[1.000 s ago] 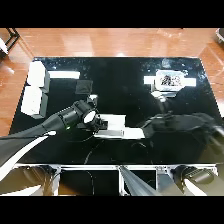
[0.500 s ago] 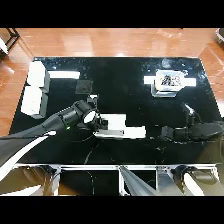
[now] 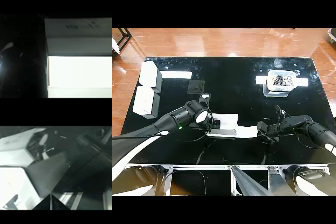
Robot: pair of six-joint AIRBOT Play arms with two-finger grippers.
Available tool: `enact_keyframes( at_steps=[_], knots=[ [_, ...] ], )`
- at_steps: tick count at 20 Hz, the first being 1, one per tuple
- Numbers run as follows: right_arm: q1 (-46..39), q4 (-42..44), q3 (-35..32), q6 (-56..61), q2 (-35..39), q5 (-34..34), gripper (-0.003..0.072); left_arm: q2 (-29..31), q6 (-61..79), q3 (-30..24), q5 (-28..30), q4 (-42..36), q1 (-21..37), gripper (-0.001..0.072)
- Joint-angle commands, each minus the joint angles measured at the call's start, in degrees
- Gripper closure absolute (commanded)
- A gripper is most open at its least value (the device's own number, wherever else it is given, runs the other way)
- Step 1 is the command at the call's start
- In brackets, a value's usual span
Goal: Fold the box and place the chain.
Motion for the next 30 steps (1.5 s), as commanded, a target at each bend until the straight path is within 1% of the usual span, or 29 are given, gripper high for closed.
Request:
enact_keyframes(
  at_steps=[1, 3, 4, 5, 6, 9, 15, 16, 17, 21, 27, 28, 29, 30],
  knots=[
    [3.4, 1.3, 3.0, -0.1, -2.0, 1.4, 0.0648, -0.5, 0.0, 0.0, -0.8, 0.0, 0.0, 0.0685],
    [4.1, 1.3, 4.2, -0.1, -2.0, -0.2, 0.0639, -0.5, 0.0, 0.0, -0.8, 0.0, 0.0, 0.0685],
    [4.2, 1.4, 4.5, -0.6, -2.0, -1.1, 0.0502, -0.5, 0.0, 0.0, -0.8, 0.0, 0.0, 0.0684],
    [4.2, 1.3, 4.9, -0.9, -2.0, -2.4, 0.0272, -0.5, 0.0, 0.0, -0.8, 0.0, 0.0, 0.0684],
    [4.2, 1.3, 5.3, -1.9, -2.0, -3.8, 0.0234, -0.5, 0.0, 0.0, -0.8, -0.1, 0.0, 0.0684],
    [4.2, 1.3, 6.8, -3.3, -2.0, -7.3, 0.0234, -0.5, 0.0, 0.0, -0.8, -0.3, 0.0, 0.0685],
    [4.5, 4.9, 8.7, -7.1, -1.9, -11.0, 0.0234, -0.4, 0.0, 0.1, -0.8, -1.4, 0.0, 0.0684],
    [4.7, 5.5, 8.9, -7.2, -1.9, -11.0, 0.0197, -0.4, 0.0, 0.1, -0.7, -1.4, 0.0, 0.0685],
    [5.0, 5.8, 9.1, -7.7, -1.9, -11.0, -0.0034, -0.4, 0.0, 0.1, -0.7, -1.4, 0.0, 0.0684],
    [8.7, 7.7, 10.0, -7.7, -2.0, -8.5, -0.0023, -0.4, 0.2, 0.1, -0.7, -1.4, 0.0, 0.0684],
    [15.2, 8.6, 13.0, -3.5, -2.0, 0.5, -0.0021, -0.4, 0.2, 0.1, -0.8, -1.4, 0.0, 0.0684],
    [16.0, 8.3, 13.3, -2.0, -2.0, 1.7, 0.0026, -0.4, 0.2, 0.1, -0.8, -1.4, 0.0, 0.0684],
    [16.4, 8.3, 13.4, -0.9, -2.0, 2.3, 0.0048, -0.4, 0.2, 0.1, -0.8, -1.5, 0.0, 0.0684],
    [16.7, 8.3, 13.4, -0.3, -2.0, 2.4, 0.0048, -0.4, 0.2, 0.1, -0.7, -1.5, 0.0, 0.0684]
  ],
)
